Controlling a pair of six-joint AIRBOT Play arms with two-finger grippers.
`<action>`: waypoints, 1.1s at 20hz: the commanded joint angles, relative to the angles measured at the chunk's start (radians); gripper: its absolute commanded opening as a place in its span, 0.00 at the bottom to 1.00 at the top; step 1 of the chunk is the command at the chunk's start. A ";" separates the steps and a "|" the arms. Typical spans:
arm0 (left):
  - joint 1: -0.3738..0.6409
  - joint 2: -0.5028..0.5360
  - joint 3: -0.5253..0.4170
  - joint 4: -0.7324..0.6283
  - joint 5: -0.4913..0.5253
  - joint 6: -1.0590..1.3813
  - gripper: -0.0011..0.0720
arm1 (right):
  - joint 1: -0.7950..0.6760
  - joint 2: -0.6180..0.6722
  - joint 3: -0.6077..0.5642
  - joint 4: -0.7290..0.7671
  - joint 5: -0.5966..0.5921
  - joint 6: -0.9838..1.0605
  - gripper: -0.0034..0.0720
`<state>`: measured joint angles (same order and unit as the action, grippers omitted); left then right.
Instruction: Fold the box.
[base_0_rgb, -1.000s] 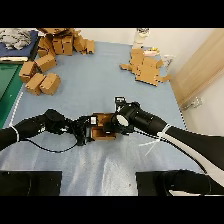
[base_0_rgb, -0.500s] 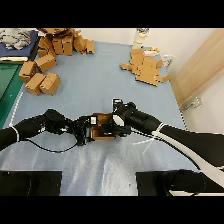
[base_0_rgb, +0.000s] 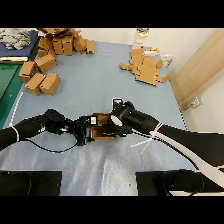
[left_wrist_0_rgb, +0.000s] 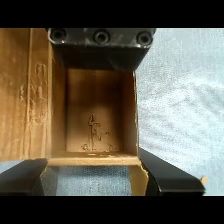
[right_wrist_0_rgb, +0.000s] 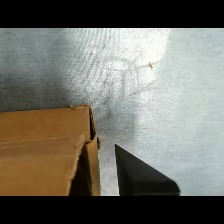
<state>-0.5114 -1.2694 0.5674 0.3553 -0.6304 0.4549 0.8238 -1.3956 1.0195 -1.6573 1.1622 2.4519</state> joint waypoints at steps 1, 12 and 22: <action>0.000 0.000 0.001 0.000 0.000 0.000 0.67 | 0.002 -0.004 0.001 -0.003 -0.043 0.001 0.29; 0.000 0.000 0.001 0.000 0.000 0.000 0.67 | 0.031 -0.032 0.002 0.008 -0.083 -0.053 0.23; 0.000 0.000 0.001 0.000 0.000 0.000 0.67 | 0.029 0.009 0.010 -0.082 -0.002 -0.033 0.65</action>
<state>-0.5114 -1.2694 0.5674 0.3557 -0.6308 0.4564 0.8539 -1.3964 1.0241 -1.6852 1.1336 2.4020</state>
